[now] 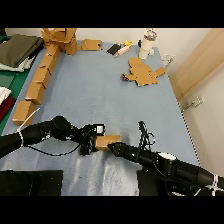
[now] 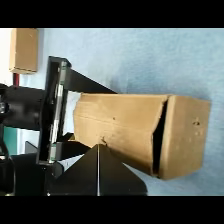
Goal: Fold the box.
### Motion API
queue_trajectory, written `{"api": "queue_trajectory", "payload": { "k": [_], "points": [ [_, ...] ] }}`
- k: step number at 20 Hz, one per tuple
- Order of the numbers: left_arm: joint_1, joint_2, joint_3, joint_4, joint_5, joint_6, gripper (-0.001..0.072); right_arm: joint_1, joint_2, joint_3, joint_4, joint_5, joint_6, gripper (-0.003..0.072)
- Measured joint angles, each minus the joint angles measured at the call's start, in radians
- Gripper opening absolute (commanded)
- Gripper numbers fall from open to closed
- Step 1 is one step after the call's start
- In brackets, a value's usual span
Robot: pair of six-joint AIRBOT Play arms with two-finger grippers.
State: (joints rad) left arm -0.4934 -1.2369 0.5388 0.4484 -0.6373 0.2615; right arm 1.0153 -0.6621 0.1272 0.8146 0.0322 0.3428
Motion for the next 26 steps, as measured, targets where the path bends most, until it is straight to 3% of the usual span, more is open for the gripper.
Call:
{"api": "queue_trajectory", "payload": {
  "k": [7, 11, 14, 17, 22, 26],
  "points": [
    [0.000, 0.000, 0.000, 0.001, 0.000, 0.001, 0.0597, -0.001, -0.053, 0.007, -0.007, 0.019, 0.005, 0.0003],
    [0.000, 0.000, 0.000, -0.002, -0.002, -0.001, 0.0597, 0.006, 0.028, 0.041, -0.026, -0.031, 0.005, 0.0003],
    [0.000, 0.000, 0.000, -0.001, -0.002, 0.000, 0.0598, 0.019, 0.116, 0.084, -0.014, -0.185, -0.050, 0.0003],
    [0.000, 0.000, 0.000, -0.001, -0.002, 0.000, 0.0597, 0.021, 0.131, 0.153, 0.123, -0.387, -0.277, 0.0003],
    [0.000, 0.000, 0.000, 0.000, -0.001, 0.000, 0.0598, -0.098, -0.045, 0.382, 0.427, -0.818, -0.858, 0.0004],
    [0.000, 0.000, 0.000, 0.000, -0.001, 0.000, 0.0597, -0.264, -0.253, 0.586, 0.536, -1.056, -1.165, 0.0005]
  ]
}}
